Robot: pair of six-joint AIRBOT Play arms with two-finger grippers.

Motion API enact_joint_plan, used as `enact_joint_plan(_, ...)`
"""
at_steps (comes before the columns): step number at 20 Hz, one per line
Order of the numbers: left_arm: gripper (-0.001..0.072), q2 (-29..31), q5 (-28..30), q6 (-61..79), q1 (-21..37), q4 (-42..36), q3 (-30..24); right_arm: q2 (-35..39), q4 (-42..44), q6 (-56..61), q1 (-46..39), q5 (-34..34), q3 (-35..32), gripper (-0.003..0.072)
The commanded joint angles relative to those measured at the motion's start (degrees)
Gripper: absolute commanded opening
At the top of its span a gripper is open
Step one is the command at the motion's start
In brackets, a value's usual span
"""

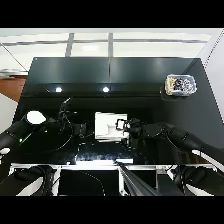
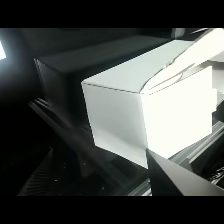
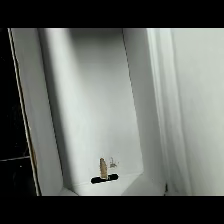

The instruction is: Fold the box and place the chain.

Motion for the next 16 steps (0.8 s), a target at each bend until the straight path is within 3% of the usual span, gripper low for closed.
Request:
enact_joint_plan(1,0.0686,0.00,0.46,-0.31,0.02,2.21,0.13,0.00,0.00,0.00,0.02,-0.09,-0.04,0.0395)
enact_joint_plan(7,0.0686,-0.24,1.84,-3.72,-0.02,7.82,0.13,0.00,0.00,0.00,0.02,-0.09,-0.04,0.0395)
enact_joint_plan(16,0.0687,-0.22,2.43,-3.65,0.09,7.91,0.13,0.00,0.00,0.00,0.02,-0.11,-0.04,0.0395)
